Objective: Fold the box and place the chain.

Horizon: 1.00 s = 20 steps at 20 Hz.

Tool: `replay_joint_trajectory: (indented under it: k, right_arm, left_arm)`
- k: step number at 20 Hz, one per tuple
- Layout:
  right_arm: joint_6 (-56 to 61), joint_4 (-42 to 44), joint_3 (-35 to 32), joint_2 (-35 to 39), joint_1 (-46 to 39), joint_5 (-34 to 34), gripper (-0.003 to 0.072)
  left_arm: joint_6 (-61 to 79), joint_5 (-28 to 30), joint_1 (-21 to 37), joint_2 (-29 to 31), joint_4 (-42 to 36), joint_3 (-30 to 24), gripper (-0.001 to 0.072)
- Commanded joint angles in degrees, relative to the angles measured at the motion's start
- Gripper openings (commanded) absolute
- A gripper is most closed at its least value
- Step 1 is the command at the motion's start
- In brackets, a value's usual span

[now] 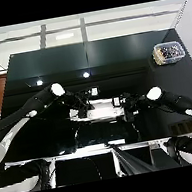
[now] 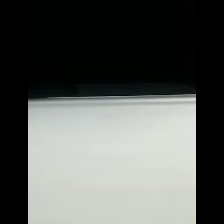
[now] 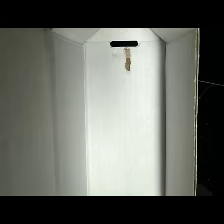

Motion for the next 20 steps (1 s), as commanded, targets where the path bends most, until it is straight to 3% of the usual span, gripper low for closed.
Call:
replay_joint_trajectory:
  k: [1, 20]
  right_arm:
    - [-0.04, 0.55, 0.0, -0.11, -0.02, -0.48, 0.0717]
    - [0.39, 0.94, 0.02, -0.09, -1.6, 1.27, 0.0716]
  left_arm:
    - [0.0, -0.02, 0.02, 0.0, 0.0, 0.07, 0.0025]
    - [0.0, -0.02, 0.04, 0.0, 0.02, 0.07, 0.0025]
